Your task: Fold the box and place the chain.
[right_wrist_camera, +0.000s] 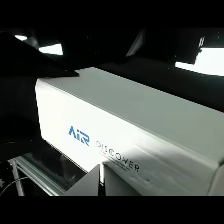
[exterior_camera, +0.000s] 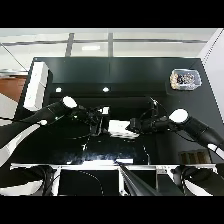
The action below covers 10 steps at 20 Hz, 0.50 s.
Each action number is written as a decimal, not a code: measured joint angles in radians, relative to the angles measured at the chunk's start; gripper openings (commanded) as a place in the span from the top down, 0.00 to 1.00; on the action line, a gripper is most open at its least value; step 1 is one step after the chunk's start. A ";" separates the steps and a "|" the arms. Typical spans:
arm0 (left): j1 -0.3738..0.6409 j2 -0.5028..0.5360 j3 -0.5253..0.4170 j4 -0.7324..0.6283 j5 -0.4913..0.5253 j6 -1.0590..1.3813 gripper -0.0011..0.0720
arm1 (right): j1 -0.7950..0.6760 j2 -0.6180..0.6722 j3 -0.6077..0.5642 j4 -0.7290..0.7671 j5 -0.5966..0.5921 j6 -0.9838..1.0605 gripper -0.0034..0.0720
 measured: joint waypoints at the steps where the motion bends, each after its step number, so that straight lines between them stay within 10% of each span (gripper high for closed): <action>1: 0.000 0.000 0.000 0.000 0.000 0.000 0.30 | 0.000 0.000 0.000 -0.002 -0.002 0.003 0.90; 10: 0.012 0.006 -0.001 0.007 -0.010 -0.023 0.01 | -0.080 0.058 0.063 -0.012 0.083 -0.011 0.90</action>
